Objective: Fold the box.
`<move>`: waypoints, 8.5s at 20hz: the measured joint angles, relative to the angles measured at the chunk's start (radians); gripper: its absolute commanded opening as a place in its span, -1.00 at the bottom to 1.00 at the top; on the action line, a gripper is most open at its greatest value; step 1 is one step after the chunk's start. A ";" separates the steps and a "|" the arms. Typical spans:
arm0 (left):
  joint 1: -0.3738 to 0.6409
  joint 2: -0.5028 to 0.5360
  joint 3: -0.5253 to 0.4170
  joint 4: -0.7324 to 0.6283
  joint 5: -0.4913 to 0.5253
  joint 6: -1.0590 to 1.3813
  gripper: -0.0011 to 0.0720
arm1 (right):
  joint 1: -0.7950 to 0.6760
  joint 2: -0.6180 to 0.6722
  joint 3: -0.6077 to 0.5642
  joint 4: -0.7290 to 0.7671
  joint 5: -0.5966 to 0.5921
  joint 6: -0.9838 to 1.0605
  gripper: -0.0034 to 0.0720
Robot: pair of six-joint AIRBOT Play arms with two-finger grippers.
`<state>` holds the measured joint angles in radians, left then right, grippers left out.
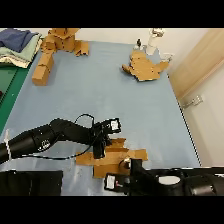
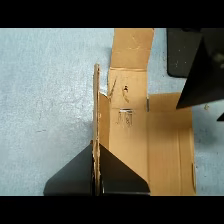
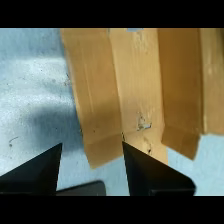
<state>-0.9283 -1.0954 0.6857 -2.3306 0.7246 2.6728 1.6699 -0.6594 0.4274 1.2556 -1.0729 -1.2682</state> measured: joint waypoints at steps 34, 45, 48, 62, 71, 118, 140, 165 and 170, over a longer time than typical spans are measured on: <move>-0.002 0.000 0.000 0.000 0.000 0.000 -0.93 | 0.037 0.061 -0.051 -0.294 -0.093 0.450 0.99; -0.002 0.000 0.000 0.000 0.000 0.000 -0.93 | -0.126 0.304 -0.189 -0.292 0.132 0.180 0.98; -0.002 0.000 0.000 0.000 0.000 0.000 -0.93 | -0.183 0.314 -0.203 -0.291 0.174 0.107 0.98; -0.002 0.000 0.000 0.000 0.000 0.000 -0.93 | -0.695 0.274 -0.210 0.275 0.375 -0.629 0.98; -0.002 0.000 0.000 0.000 -0.001 0.000 -0.93 | -1.059 0.016 -0.132 0.848 0.282 -1.332 0.98; -0.002 0.000 0.000 0.000 -0.001 0.000 -0.93 | -1.112 -0.124 -0.160 0.989 0.229 -1.685 0.94; -0.002 0.000 0.000 0.000 -0.001 0.000 -0.93 | -1.093 -0.151 -0.160 0.990 0.248 -1.691 0.52; 0.006 0.021 0.028 0.063 0.014 -0.072 0.87 | -1.091 -0.151 -0.160 0.985 0.243 -1.691 0.52; 0.081 0.143 0.112 0.391 0.243 -0.491 0.86 | -1.091 -0.151 -0.160 0.984 0.244 -1.691 0.52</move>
<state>-0.8471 -0.9527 0.7979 -1.9400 0.9676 2.1822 0.5793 -0.8101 0.2672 2.2398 -0.8291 -2.9597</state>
